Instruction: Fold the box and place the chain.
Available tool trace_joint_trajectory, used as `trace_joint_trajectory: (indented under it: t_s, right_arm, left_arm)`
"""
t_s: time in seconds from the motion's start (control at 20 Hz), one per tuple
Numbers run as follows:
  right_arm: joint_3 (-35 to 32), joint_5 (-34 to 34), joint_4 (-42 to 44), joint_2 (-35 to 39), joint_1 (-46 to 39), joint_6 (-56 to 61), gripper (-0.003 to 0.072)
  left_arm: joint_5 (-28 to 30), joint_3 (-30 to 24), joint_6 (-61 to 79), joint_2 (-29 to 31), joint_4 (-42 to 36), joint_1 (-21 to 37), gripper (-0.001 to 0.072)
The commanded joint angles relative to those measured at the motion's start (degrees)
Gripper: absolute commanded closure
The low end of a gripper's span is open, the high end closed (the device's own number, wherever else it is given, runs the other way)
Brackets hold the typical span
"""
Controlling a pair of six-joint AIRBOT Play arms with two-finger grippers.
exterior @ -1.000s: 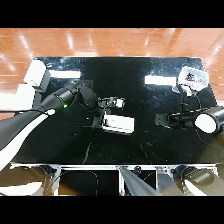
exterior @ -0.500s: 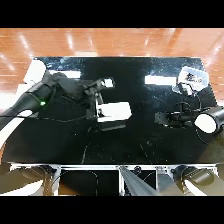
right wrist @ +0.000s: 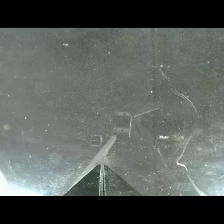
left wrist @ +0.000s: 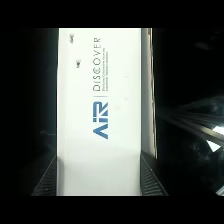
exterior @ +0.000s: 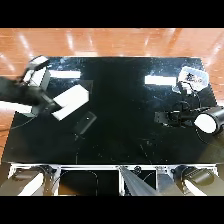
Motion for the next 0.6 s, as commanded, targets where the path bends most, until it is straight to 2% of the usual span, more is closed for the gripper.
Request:
trace_joint_trajectory:
  t_s: [0.0, 0.1, 0.25, 0.4, 0.55]
  right_arm:
    - [0.04, -0.04, 0.04, 0.04, 0.0, -1.95, 0.0651]
    - [0.04, -0.07, 0.04, 0.04, 0.0, -2.78, 0.0651]
    - [0.04, -0.63, 0.02, 0.04, 0.0, -2.78, 0.0651]
    - [0.04, -2.64, 0.31, 0.04, 0.0, -2.75, 0.0651]
    - [0.04, -2.49, 0.68, 0.04, 0.0, -2.71, 0.0651]
  left_arm:
    - [4.33, -8.44, -2.93, 8.04, 1.55, 16.96, 0.0691]
    - [5.75, -12.37, -2.6, 9.9, 3.69, 27.21, 0.0691]
    - [0.33, -14.71, -1.01, 8.48, 4.87, 38.56, 0.069]
    - [0.5, -11.91, 0.04, 3.19, 6.12, 48.04, 0.069]
    - [1.2, -8.79, 1.03, -1.03, 6.8, 53.22, 0.069]
